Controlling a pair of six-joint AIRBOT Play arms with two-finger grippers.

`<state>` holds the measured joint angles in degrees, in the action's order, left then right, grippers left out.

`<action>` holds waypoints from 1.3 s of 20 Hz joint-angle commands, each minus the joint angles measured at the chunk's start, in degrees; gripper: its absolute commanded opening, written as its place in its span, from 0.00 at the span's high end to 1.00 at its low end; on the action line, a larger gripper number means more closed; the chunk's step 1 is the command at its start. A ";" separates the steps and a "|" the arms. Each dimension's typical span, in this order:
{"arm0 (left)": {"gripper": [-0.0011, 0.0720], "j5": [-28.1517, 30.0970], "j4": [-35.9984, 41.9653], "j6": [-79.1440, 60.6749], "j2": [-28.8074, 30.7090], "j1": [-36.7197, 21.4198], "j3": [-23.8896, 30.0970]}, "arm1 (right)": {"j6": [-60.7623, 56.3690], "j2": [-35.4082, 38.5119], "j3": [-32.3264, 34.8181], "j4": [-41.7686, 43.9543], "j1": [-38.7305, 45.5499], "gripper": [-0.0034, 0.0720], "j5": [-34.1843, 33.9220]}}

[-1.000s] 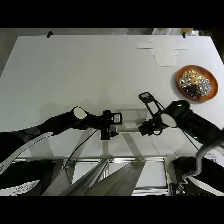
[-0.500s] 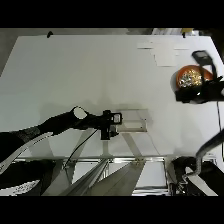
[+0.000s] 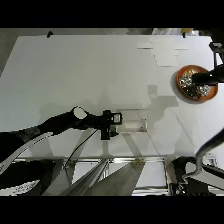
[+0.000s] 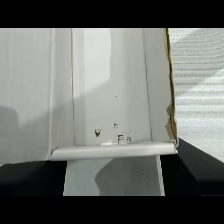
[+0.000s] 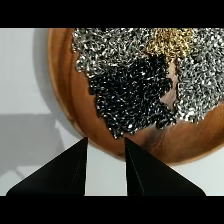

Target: Fold the box and place the chain.

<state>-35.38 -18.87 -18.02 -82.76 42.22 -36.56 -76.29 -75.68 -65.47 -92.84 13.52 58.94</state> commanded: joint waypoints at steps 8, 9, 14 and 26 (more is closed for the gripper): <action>0.70 0.00 0.00 -0.02 0.07 0.02 0.02 | 12.35 -11.13 -1.36 -5.79 1.62 0.67 -5.95; 0.70 0.00 0.00 -0.02 0.04 0.02 0.02 | 12.35 -11.61 -1.36 -5.70 1.62 0.67 -5.62; 0.70 0.00 0.00 -0.02 0.04 0.02 0.02 | 19.04 -12.90 -1.36 -1.99 1.62 0.73 -1.75; 0.70 0.00 -0.02 -0.02 0.07 0.02 0.02 | 19.43 -12.92 -1.36 -4.50 1.62 0.82 -4.33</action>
